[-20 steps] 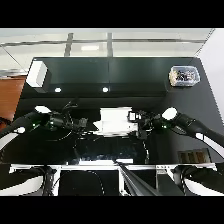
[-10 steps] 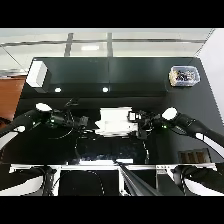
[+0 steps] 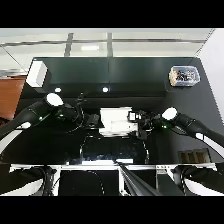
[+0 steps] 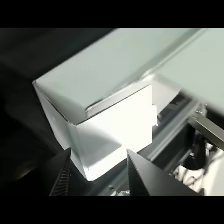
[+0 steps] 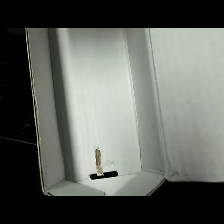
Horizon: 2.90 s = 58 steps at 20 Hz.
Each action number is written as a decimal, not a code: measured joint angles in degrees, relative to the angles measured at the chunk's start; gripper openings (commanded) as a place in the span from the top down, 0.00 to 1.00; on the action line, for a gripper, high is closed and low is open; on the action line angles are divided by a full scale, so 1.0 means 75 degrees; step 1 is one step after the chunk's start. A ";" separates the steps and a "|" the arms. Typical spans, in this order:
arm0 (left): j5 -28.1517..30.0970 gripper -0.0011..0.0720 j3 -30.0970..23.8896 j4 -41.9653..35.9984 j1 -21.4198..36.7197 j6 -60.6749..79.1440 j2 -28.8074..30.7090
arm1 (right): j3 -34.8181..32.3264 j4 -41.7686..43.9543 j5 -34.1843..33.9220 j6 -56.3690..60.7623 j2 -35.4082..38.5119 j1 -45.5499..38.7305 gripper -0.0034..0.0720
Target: Fold the box and place the chain.
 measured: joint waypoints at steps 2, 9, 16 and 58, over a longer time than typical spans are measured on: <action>0.0204 0.43 0.0265 0.0574 -0.0356 -0.0729 0.0003 | 0.0000 0.0000 0.0000 0.0000 0.0000 0.0000 0.33; 0.0731 0.43 0.0737 0.2296 -0.1221 -0.2903 0.0006 | 0.0000 0.0003 0.0000 0.0003 0.0000 0.0000 0.33; 0.1014 0.43 0.0816 0.2891 -0.1655 -0.3733 0.0006 | 0.0000 0.0000 0.0000 0.0000 0.0000 0.0000 0.33; -0.0434 0.95 0.2588 0.5791 -0.3171 -0.8151 -0.1705 | 0.0000 0.0003 -0.0003 0.0003 0.0000 0.0000 0.33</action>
